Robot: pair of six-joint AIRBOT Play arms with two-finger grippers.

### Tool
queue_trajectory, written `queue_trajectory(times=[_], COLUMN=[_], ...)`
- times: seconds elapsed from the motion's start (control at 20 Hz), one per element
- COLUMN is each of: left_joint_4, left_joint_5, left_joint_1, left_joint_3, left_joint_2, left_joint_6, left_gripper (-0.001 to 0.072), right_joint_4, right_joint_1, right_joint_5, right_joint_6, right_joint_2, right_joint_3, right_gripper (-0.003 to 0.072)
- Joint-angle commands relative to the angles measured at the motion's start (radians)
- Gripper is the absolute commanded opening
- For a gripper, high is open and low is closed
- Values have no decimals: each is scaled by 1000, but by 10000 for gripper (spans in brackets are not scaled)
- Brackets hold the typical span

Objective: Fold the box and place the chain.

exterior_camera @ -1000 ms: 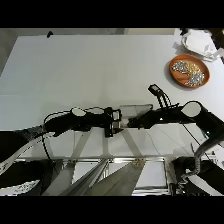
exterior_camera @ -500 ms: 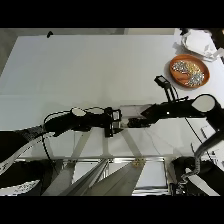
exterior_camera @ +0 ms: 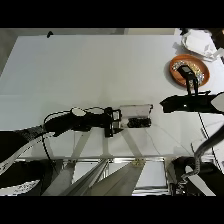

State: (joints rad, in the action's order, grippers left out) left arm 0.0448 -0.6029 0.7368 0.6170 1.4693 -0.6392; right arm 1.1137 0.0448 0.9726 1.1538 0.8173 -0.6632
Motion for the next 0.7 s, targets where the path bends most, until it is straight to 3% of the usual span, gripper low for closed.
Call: queue_trajectory(times=[0.0,0.25,0.5,0.65], left_joint_4=[0,0,0,0], left_joint_5=[0,0,0,0], left_joint_1=[0,0,0,0], left_joint_3=[0,0,0,0], left_joint_2=[0,0,0,0], left_joint_6=[0,0,0,0], left_gripper=[274,274,274,274], right_joint_4=[60,96,-13,5], right_joint_1=[-12,-11,-1,46], right_joint_5=[-112,-203,-256,-251], right_joint_6=[31,77,74,65], right_joint_2=[2,118,321,386], right_joint_3=[-2,-2,-2,-2], right_gripper=[170,344,343,342])
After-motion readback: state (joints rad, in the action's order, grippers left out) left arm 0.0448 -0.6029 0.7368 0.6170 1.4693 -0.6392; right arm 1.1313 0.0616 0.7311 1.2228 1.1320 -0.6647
